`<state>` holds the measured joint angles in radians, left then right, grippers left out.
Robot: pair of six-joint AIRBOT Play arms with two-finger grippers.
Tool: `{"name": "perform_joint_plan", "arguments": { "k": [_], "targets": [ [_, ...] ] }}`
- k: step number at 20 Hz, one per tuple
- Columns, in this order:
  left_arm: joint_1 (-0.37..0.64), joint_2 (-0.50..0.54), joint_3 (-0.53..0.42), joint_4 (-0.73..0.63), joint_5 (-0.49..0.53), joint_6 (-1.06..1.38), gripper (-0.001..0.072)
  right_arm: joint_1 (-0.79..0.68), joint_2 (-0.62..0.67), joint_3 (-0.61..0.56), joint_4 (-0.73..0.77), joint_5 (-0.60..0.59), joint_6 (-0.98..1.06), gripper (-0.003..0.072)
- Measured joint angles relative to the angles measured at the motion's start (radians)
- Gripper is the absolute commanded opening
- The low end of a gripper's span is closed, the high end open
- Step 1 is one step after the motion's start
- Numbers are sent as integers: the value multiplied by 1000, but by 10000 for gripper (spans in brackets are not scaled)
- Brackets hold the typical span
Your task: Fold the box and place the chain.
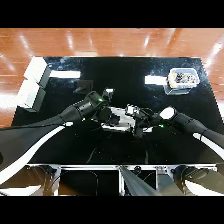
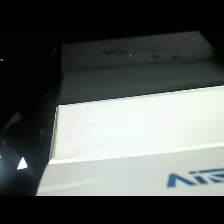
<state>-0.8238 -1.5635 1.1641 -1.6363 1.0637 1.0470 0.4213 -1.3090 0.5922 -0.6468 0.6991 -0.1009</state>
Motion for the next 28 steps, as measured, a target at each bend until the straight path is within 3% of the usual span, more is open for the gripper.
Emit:
{"name": "perform_joint_plan", "arguments": {
  "k": [1,3,7,8,12,19,28],
  "targets": [
    [0,0,1,1,1,0,480,0,0,0,0,0,0,529],
    [2,0,2,18,19,0,19,0,0,0,-1,2,0,533],
    [-2,0,4,27,10,20,21,0,0,0,-5,5,-1,559],
    [-3,0,4,23,7,25,21,0,0,0,-4,5,0,707],
    [16,8,5,9,29,25,22,0,7,0,0,12,13,710],
    [105,97,-10,104,117,-13,22,-2,78,-1,-42,49,17,710],
    [155,206,-224,135,51,-136,23,5,158,2,-40,87,17,710]
  ]
}}
